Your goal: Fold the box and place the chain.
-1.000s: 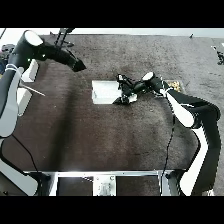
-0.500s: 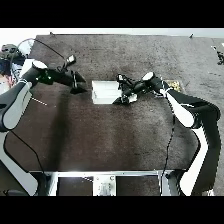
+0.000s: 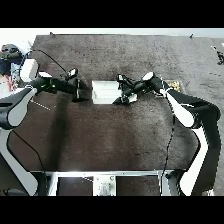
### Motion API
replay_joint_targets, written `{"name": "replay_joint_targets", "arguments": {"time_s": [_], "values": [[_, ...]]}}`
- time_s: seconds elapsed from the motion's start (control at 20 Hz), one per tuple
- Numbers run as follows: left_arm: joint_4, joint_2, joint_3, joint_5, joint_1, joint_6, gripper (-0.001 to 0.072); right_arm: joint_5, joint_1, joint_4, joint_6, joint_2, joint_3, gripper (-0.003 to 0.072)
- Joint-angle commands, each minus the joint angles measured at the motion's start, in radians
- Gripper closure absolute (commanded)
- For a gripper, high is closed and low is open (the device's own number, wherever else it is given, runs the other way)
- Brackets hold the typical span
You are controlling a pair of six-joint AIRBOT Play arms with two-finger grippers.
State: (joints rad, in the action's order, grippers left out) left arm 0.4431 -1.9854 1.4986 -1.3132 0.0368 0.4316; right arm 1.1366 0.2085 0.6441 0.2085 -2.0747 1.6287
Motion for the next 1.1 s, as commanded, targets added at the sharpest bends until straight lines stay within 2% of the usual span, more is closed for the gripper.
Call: {"name": "replay_joint_targets", "arguments": {"time_s": [0.0, 0.55, 1.05], "values": [[-0.025, -0.023, -0.006, -0.004, 0.026, 0.068, -0.0011, 0.000, 0.000, 0.000, 0.000, 0.000, 0.000, 0.0287], [-0.033, -0.032, -0.006, 0.061, 0.092, 0.091, -0.0011, 0.000, 0.000, 0.000, 0.000, 0.000, 0.000, 0.0287], [-0.081, -0.079, -0.006, 0.120, 0.095, 0.105, 0.0008, 0.000, 0.000, 0.000, 0.000, 0.000, 0.000, 0.0286]]}}
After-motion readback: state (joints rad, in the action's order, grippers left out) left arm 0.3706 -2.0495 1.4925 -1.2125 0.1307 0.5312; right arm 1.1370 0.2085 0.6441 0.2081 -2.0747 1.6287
